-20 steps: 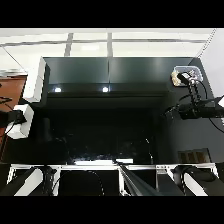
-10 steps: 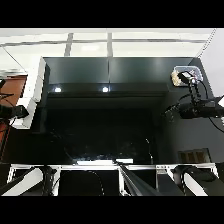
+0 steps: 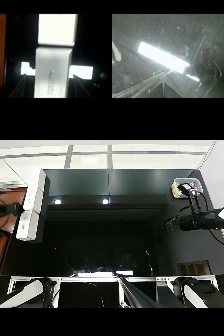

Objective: Fold the box and place the chain.

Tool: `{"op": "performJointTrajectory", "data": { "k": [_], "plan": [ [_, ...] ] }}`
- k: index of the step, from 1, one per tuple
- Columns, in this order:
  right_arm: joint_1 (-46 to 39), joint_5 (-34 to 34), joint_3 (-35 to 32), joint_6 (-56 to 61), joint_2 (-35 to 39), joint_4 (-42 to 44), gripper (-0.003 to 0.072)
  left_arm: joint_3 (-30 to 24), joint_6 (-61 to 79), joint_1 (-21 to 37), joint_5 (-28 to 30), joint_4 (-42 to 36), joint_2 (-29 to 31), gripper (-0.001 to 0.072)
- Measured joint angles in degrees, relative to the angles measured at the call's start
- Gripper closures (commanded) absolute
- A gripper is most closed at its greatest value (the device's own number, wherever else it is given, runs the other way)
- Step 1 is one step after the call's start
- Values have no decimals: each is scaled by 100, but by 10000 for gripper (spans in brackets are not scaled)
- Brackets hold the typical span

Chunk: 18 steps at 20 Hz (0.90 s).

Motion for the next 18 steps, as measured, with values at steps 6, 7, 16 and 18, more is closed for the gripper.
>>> {"op": "performJointTrajectory", "data": {
  "k": [6,7,16,18],
  "plan": [
    [201,-951,-260,15,-4,59,669,122,-942,-789,-953,-741,925,686],
    [236,-1351,-404,15,-4,63,670,-223,-927,-1058,-876,-992,1172,686],
    [310,-3329,-1058,9,-4,-199,669,-2308,-811,-2697,887,-463,2186,684],
    [310,-3405,-1075,9,-4,-219,669,-2380,-811,-2761,981,-428,2216,684]
  ]
}}
